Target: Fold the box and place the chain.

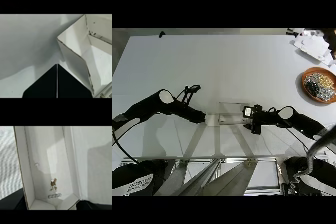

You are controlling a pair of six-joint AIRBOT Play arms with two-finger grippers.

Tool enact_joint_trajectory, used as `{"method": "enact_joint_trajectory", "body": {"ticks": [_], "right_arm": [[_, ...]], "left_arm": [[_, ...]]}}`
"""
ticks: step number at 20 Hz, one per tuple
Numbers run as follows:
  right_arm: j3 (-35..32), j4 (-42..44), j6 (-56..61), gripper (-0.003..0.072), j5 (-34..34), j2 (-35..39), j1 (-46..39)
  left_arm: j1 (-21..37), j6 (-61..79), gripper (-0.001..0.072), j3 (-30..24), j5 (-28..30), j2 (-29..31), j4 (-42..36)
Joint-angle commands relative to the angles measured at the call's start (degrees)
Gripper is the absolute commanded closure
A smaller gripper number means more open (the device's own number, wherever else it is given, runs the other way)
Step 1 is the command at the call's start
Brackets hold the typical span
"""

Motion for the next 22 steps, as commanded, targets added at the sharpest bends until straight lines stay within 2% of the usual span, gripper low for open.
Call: {"method": "enact_joint_trajectory", "body": {"ticks": [1, 5, 12, 13, 15, 16, 18, 19, 20, 22], "right_arm": [[0.0, 0.0, 0.0, 0.0435, 0.0, 0.0, 0.0], [0.0, 0.0, 0.0, 0.0435, 0.0, 0.0, 0.0], [0.0, 0.0, 0.0, 0.0435, 0.0, 0.0, 0.0], [0.0, 0.0, 0.0, 0.0435, 0.0, 0.0, 0.0], [0.0, 0.0, 0.0, 0.0435, 0.0, 0.0, 0.0], [0.0, 0.0, 0.0, 0.0435, 0.0, 0.0, 0.0], [0.0, 0.0, 0.0, 0.0435, 0.0, 0.0, 0.0], [0.0, 0.0, 0.0, 0.0435, 0.0, 0.0, 0.0], [0.0, 0.0, 0.0, 0.0435, 0.0, 0.0, 0.0], [0.0, 0.0, 0.0, 0.0435, 0.0, 0.0, 0.0]], "left_arm": [[-2.8, -0.3, 0.0702, -0.1, 4.5, -2.0, -1.2], [-4.4, 0.2, 0.0702, -0.1, 5.3, -2.7, -1.7], [-4.3, 8.6, 0.0699, -0.1, 5.0, -0.2, -10.3], [-4.3, 10.6, 0.0671, -0.1, 4.7, -0.2, -11.6], [-4.3, 14.4, 0.0497, -0.1, 3.6, -0.2, -13.0], [-4.2, 14.4, 0.0469, -0.1, 3.3, -0.2, -13.0], [-3.3, 14.4, 0.0462, -0.1, 2.3, -0.2, -13.0], [-2.6, 14.4, 0.0401, -0.1, 1.7, -0.2, -13.2], [-2.0, 14.4, 0.0385, -0.1, 1.1, -0.2, -13.8], [-1.0, 15.1, 0.0385, -0.1, 0.2, -0.2, -16.3]]}}
